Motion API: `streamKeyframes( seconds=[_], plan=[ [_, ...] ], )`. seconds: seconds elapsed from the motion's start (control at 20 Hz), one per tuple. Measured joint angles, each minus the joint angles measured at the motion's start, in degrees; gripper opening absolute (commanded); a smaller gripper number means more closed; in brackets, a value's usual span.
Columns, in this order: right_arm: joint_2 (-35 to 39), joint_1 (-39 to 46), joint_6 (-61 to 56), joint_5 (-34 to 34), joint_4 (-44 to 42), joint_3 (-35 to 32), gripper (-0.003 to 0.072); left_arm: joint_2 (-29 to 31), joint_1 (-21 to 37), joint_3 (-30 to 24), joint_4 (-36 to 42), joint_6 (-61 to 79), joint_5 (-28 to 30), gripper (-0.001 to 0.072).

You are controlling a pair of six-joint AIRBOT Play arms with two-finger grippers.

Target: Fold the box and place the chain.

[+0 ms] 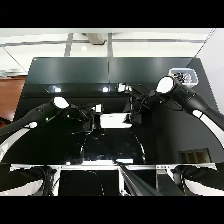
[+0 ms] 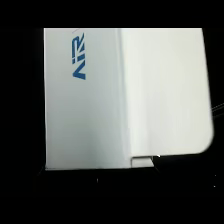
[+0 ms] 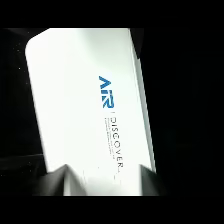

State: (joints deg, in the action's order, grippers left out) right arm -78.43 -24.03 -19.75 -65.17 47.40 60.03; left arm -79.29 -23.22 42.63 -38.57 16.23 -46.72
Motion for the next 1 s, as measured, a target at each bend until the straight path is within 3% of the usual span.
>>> streamKeyframes(
  seconds=[0.2, 0.25, 0.9, 1.0],
  plan=[
    [0.0, 0.0, 0.22, 0.81, 0.52, -0.15, 0.0298, -0.02, 0.0, 0.0, 0.11, -0.07, 0.11, 0.0274],
    [0.0, 0.0, 0.24, 0.85, 0.61, -0.15, 0.0177, -0.02, 0.0, 0.0, 0.09, -0.04, 0.13, 0.0274],
    [-0.37, -0.85, 0.33, 1.44, 1.27, -0.15, 0.0182, -0.04, 0.07, 0.0, 0.07, -0.04, 0.04, 0.0274],
    [-0.44, -0.94, 0.31, 1.4, 1.53, -0.15, 0.021, -0.04, 0.07, 0.0, 0.07, -0.02, 0.04, 0.0274]
  ],
)
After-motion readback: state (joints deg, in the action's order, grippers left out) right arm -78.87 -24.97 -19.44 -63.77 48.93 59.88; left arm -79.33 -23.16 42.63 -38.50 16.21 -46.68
